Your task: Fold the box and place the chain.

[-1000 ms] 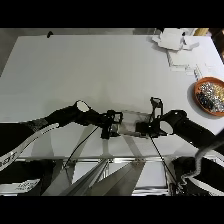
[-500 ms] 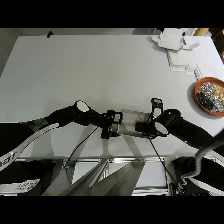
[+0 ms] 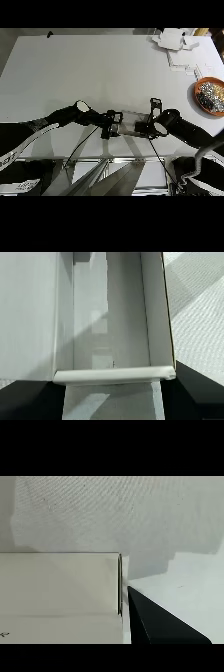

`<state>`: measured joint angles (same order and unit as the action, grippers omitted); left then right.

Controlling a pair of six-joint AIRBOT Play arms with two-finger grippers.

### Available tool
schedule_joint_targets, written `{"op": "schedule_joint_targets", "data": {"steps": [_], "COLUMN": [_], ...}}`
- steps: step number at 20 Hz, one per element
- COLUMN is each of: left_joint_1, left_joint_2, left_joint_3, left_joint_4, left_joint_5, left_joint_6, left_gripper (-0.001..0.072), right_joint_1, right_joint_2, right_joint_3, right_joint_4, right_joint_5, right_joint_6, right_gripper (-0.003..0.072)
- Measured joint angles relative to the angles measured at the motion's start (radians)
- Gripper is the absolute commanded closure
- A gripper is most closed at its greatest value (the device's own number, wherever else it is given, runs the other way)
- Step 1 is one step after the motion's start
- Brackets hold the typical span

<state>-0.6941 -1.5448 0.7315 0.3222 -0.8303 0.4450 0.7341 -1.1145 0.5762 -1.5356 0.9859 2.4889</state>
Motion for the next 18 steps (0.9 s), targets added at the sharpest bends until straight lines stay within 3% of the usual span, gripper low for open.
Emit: {"op": "schedule_joint_targets", "data": {"steps": [1,3,5,8,9,11,12,18], "left_joint_1": [0.0,0.0,0.0,0.0,0.0,0.0,0.0,0.0], "left_joint_2": [0.0,0.0,0.0,0.0,0.0,0.0,0.0,0.0], "left_joint_3": [0.0,0.0,0.0,0.0,0.0,0.0,0.0,0.0], "left_joint_4": [0.0,0.0,0.0,-0.002,-0.002,-0.001,0.0,0.0], "left_joint_5": [0.0,0.0,0.0,0.0,0.0,0.0,0.0,0.0], "left_joint_6": [0.0,0.0,0.0,-0.003,-0.003,0.0,0.0,0.0], "left_gripper": [0.0377,0.0377,0.0377,0.0377,0.0377,0.0377,0.0377,0.0377], "right_joint_1": [0.0,0.0,0.0,0.0,0.0,0.0,0.0,-0.017], "right_joint_2": [0.0,0.0,0.0,0.0,0.0,0.0,0.002,0.1], "right_joint_3": [0.0,0.0,0.0,0.0,0.0,0.0,0.0,0.082], "right_joint_4": [-0.005,-0.019,-0.029,-0.033,-0.034,-0.04,-0.04,-0.061], "right_joint_5": [0.003,0.004,0.01,0.012,0.013,0.018,0.024,0.135], "right_joint_6": [-0.007,-0.019,-0.027,-0.045,-0.051,-0.072,-0.089,-0.4], "right_gripper": [0.05,0.0519,0.0668,0.0668,0.066,0.041,0.0371,0.0341]}}
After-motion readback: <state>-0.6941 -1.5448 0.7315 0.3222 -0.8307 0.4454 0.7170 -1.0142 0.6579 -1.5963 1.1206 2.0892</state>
